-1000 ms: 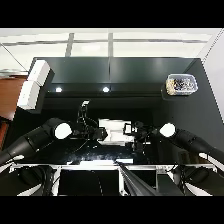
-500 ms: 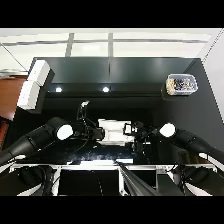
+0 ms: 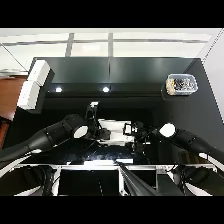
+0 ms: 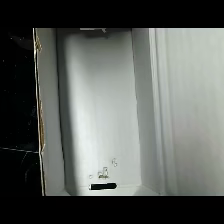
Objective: Fold the box and place the chain.
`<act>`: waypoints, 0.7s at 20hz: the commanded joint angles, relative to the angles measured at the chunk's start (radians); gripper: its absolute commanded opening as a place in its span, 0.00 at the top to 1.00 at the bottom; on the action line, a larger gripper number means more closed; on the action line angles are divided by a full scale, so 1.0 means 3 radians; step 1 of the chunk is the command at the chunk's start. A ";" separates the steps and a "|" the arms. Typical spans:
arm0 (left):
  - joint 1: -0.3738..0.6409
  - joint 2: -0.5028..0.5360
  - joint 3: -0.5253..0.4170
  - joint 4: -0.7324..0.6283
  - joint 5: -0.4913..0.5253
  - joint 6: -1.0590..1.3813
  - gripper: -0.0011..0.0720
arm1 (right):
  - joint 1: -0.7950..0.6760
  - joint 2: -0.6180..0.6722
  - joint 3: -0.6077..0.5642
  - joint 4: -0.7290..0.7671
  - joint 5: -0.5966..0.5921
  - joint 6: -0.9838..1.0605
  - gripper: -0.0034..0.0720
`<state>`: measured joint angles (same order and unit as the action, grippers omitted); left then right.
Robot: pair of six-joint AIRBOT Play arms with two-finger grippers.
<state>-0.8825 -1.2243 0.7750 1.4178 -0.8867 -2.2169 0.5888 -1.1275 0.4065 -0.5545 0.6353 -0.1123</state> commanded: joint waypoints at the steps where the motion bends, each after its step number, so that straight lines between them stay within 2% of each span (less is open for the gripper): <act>1: -0.0104 -0.0128 0.0164 0.0198 -0.0181 -0.0337 0.44 | 0.0000 0.0000 0.0001 0.0001 0.0000 0.0001 0.53; 2: -0.0118 -0.0140 0.0193 0.0281 -0.0258 -0.0393 0.51 | 0.0000 0.0000 0.0001 0.0001 -0.0001 0.0001 0.53; 5: -0.0132 -0.0148 0.0247 0.0427 -0.0413 -0.0581 0.53 | 0.0000 0.0000 0.0001 0.0000 0.0000 0.0001 0.53; 7: -0.0132 -0.0150 0.0252 0.0426 -0.0413 -0.0646 0.61 | 0.0000 0.0000 0.0001 0.0001 0.0000 0.0001 0.53; 10: -0.0139 -0.0200 0.0267 0.0420 -0.0407 -0.0655 0.61 | 0.0000 0.0000 0.0001 0.0001 0.0000 0.0001 0.53; 12: -0.0139 -0.0275 0.0304 0.0390 -0.0420 -0.0654 0.66 | 0.0000 0.0000 0.0001 0.0001 0.0000 0.0001 0.53; 14: -0.0139 -0.0315 0.0356 0.0380 -0.0429 -0.0654 0.66 | 0.0000 0.0000 0.0001 0.0000 0.0000 0.0001 0.53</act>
